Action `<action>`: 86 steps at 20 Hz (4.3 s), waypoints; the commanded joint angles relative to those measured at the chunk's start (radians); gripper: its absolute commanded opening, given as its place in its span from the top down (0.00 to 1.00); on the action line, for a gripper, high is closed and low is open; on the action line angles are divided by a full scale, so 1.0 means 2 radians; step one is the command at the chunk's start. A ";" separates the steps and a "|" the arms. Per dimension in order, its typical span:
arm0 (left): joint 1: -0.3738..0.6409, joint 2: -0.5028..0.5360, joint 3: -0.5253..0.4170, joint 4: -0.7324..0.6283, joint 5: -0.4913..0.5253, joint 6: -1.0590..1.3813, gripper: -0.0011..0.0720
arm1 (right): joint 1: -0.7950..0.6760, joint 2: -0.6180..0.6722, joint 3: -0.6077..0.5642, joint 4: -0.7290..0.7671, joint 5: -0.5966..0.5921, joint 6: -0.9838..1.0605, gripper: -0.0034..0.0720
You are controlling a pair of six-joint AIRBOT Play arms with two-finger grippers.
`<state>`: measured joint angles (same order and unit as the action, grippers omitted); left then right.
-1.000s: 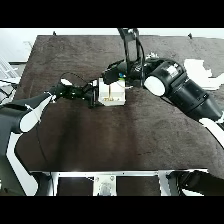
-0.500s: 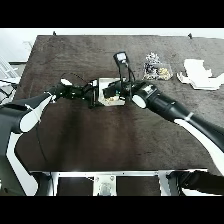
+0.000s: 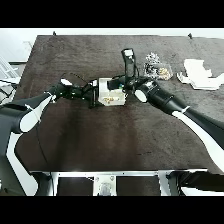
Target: Fold the box and place the chain.
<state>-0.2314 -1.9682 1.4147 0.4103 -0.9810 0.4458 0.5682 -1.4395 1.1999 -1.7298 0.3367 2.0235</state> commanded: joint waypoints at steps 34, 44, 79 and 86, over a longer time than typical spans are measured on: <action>0.000 0.000 0.000 0.000 0.000 0.000 0.59 | -0.154 -0.034 -0.042 0.010 -0.081 0.006 0.47; 0.000 0.000 0.000 0.000 0.000 0.000 0.59 | -0.183 -0.091 -0.001 0.022 -0.056 0.041 0.63; 0.000 0.000 0.000 0.000 -0.002 0.000 0.59 | -0.149 -0.112 0.165 -0.120 0.175 0.055 0.95; 0.000 0.000 0.000 0.000 -0.002 0.000 0.59 | -0.067 0.017 0.165 -0.127 0.293 0.018 0.95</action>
<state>-0.2317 -1.9682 1.4147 0.4103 -0.9863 0.4458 0.3721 -1.4975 1.5307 -1.9694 0.8131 2.0865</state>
